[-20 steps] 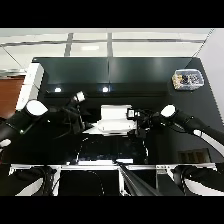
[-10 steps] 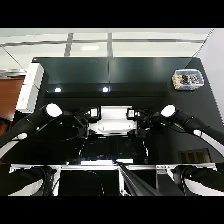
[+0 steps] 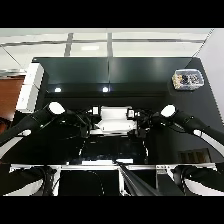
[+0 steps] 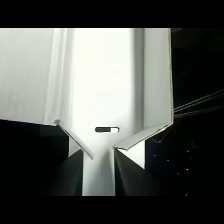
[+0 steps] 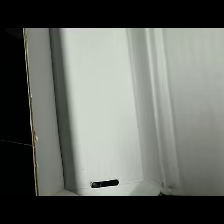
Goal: Fold the box and place the chain.
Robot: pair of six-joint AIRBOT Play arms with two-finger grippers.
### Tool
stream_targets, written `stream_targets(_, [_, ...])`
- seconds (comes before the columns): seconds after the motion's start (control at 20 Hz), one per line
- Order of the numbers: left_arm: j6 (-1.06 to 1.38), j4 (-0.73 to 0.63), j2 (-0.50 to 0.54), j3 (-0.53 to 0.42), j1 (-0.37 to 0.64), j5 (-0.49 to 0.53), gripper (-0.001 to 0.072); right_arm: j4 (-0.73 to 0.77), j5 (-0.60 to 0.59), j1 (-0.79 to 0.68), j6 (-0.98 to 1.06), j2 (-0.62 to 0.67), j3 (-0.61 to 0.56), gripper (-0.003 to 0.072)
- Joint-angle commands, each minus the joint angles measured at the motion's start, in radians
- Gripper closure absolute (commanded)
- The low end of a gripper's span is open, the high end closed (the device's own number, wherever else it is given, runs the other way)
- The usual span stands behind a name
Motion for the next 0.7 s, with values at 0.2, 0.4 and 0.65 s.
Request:
stream_targets(0.2, [0.002,-0.067,-0.032,0.002,-0.042,-0.019,0.0510,0.002,0.000,0.001,0.002,0.000,0.000,0.0431])
stream_targets(0.4, [-0.002,-0.081,-0.047,0.002,-0.086,0.018,0.0510,0.002,0.000,0.001,0.002,0.000,0.000,0.0431])
stream_targets(0.65, [-0.002,-0.080,-0.047,0.002,-0.087,0.051,0.0510,0.002,0.001,0.001,0.002,0.000,0.000,0.0432])
